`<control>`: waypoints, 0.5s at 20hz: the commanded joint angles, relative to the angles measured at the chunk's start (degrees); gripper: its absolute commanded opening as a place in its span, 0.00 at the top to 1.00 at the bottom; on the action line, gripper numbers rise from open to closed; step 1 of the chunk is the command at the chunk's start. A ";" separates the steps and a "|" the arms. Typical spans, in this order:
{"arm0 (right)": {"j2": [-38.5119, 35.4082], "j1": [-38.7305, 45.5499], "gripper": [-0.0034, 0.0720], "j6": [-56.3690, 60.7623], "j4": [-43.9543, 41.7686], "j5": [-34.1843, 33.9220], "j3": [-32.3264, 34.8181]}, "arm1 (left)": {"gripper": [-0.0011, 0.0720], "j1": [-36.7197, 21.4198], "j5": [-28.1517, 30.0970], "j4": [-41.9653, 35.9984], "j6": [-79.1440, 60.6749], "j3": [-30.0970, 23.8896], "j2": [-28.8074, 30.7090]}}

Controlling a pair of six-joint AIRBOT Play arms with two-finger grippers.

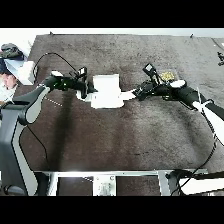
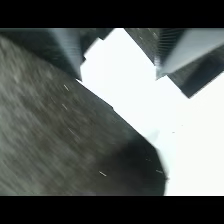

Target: Fold the box and place the chain.

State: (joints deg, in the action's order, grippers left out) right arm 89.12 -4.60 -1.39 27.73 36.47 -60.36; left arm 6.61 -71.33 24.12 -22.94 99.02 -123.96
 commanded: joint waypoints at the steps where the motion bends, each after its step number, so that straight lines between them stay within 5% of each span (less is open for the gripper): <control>1: -0.39 -2.95 0.13 -8.96 0.15 0.83 -0.07 | 0.97 -0.04 -0.02 0.24 -0.02 -0.02 -0.04; 10: 2.69 -7.02 0.13 -23.52 -0.04 8.13 -0.04 | 0.97 -0.04 0.00 0.20 -0.02 -0.02 -0.04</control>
